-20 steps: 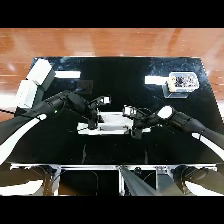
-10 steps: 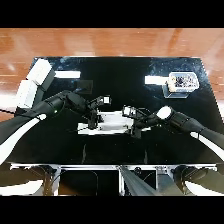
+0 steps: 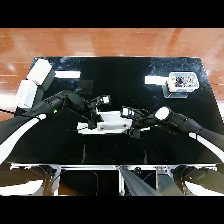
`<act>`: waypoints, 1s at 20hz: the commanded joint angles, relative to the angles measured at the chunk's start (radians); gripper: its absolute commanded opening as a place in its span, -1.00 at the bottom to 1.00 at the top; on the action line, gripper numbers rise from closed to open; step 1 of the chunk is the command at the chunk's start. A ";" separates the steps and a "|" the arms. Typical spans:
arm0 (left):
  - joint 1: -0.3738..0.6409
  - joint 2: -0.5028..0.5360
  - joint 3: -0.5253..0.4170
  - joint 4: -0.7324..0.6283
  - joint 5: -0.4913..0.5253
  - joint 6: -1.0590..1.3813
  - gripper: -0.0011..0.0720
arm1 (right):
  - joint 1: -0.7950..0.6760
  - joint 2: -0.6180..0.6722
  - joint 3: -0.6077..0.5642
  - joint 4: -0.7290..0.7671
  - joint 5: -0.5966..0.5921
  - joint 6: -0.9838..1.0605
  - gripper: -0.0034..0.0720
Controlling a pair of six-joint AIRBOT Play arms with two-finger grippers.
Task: Fold the box and place the chain.
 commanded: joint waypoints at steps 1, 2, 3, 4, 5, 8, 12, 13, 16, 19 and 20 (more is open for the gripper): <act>0.000 0.000 0.000 0.000 0.001 0.000 -0.93 | 0.005 -0.001 -0.001 -0.002 0.001 0.001 0.97; 0.000 0.000 0.000 0.000 0.001 0.000 -0.93 | 0.005 -0.001 -0.001 -0.002 0.006 0.001 0.97; 0.000 0.000 0.001 0.000 0.000 0.000 -0.93 | 0.005 -0.001 -0.001 -0.007 0.015 0.000 0.69; 0.000 0.000 0.001 0.000 0.000 0.000 -0.93 | 0.005 -0.001 -0.001 -0.016 0.027 0.001 0.28; 0.000 0.000 0.001 0.000 0.001 0.000 -0.93 | 0.005 -0.001 -0.001 -0.025 0.032 0.001 0.27; 0.000 0.000 0.001 0.000 0.000 0.000 -0.93 | 0.005 -0.001 -0.001 -0.024 0.043 0.001 0.27; 0.000 0.000 0.001 0.000 0.000 0.000 -0.93 | 0.005 0.000 -0.001 -0.024 0.049 0.001 0.27; 0.000 0.000 0.001 0.000 0.000 0.000 -0.93 | 0.005 0.000 -0.001 -0.024 0.049 0.001 0.32; 0.000 0.000 0.001 0.000 -0.004 0.000 -0.93 | 0.005 0.000 -0.001 -0.024 0.034 0.000 0.75; 0.000 0.000 0.001 0.000 -0.004 0.000 -0.93 | 0.005 0.000 -0.001 -0.024 0.025 -0.047 0.74; 0.000 0.000 0.001 0.000 -0.004 0.000 -0.93 | 0.005 0.000 0.000 -0.024 0.027 -0.056 0.74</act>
